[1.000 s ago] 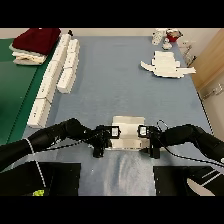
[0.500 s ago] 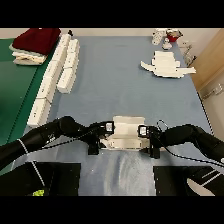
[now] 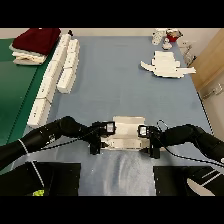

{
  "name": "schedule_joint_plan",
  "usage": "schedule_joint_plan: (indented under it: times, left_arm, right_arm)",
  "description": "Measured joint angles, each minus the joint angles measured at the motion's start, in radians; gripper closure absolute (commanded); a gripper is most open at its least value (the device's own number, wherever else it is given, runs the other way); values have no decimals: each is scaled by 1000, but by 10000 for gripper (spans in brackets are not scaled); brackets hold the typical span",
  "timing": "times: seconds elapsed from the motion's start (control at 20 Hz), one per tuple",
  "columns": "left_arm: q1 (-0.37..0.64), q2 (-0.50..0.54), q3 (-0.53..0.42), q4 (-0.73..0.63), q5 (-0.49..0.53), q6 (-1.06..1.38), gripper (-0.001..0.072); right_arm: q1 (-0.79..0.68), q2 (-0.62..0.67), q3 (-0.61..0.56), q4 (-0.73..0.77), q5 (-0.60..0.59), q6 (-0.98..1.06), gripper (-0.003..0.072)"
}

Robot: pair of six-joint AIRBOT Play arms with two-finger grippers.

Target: Fold the box.

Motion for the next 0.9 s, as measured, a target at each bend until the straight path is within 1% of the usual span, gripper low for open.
schedule_joint_plan:
  times: [0.25,0.3,0.35,0.65,0.7,0.75,0.8,0.9]
  left_arm:
    - [-40,-56,17,-54,51,42,374]
    - [-49,-67,24,-63,57,50,541]
    - [-57,-75,30,-71,60,57,602]
    - [-79,-98,44,-97,75,84,590]
    - [-80,-99,45,-100,76,86,420]
    - [-80,-99,45,-103,77,86,189]
    - [-82,-100,46,-103,77,86,175]
    - [-82,-100,46,-104,74,78,187]
  right_arm:
    - [0,0,0,0,0,0,178]
    - [0,0,0,0,0,1,177]
    - [0,0,0,0,0,1,178]
    - [0,0,0,0,0,1,178]
    - [0,0,0,0,0,1,178]
    - [0,0,0,0,0,0,177]
    - [0,0,0,0,0,0,178]
    - [0,0,0,0,0,0,178]
